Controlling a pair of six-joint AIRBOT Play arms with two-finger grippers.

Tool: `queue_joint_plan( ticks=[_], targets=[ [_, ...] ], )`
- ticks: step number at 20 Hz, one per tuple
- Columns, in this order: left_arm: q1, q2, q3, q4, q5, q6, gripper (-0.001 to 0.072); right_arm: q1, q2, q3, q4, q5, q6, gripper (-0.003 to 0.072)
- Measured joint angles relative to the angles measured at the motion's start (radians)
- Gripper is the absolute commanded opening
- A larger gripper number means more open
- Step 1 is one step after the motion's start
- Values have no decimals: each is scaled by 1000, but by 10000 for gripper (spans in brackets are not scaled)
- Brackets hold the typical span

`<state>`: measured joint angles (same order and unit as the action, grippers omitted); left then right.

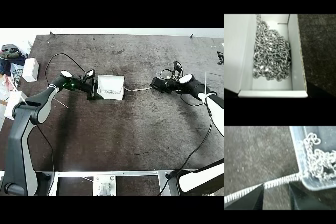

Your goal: Fold the box and place the chain.

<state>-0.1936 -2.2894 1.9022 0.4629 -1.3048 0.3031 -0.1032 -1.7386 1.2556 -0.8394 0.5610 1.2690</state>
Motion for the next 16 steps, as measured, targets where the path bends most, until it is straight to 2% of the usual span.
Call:
queue_joint_plan(
  ticks=[1,3,8,16],
  targets=[
    [0,0,0,0,0,0,347,0,-13,-3,19,-23,4,195],
    [0,0,0,0,0,0,347,3,-34,-5,56,-63,3,18],
    [0,0,0,0,0,0,347,58,4,-6,93,-98,-63,14],
    [0,0,0,0,0,0,348,243,275,-6,107,-13,-153,15]
  ],
)
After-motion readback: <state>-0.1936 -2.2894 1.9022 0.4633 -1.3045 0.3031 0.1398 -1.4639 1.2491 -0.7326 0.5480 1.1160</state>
